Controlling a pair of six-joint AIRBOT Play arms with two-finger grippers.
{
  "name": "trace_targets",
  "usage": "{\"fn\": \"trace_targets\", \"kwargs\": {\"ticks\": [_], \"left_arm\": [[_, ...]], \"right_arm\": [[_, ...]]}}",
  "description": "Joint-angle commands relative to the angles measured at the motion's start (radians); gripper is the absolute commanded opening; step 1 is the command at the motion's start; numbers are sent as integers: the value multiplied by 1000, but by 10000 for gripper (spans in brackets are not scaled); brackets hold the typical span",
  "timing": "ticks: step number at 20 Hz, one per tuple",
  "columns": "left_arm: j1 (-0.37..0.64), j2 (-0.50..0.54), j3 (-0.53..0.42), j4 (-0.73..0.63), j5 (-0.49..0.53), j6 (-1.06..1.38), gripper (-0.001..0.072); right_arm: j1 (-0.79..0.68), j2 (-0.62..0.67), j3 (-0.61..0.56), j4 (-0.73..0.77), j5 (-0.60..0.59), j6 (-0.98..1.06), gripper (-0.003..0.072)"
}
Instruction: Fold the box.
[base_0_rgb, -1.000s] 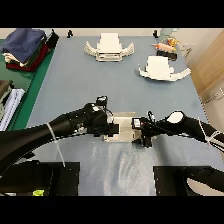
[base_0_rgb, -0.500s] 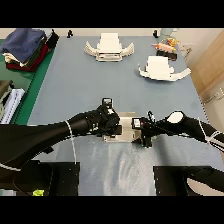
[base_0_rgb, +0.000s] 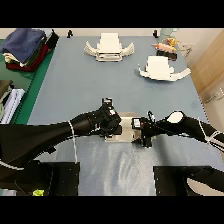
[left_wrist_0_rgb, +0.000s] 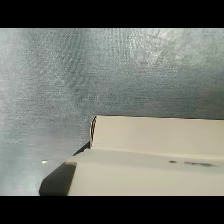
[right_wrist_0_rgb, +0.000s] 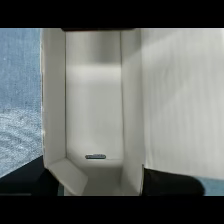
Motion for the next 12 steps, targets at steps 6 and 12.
{"fn": "trace_targets", "kwargs": {"ticks": [6,12], "left_arm": [[2,12,87,5,-127,64,565],[32,144,117,56,-419,176,214]], "right_arm": [[0,0,0,0,0,0,606],[0,0,0,0,0,0,606]]}}
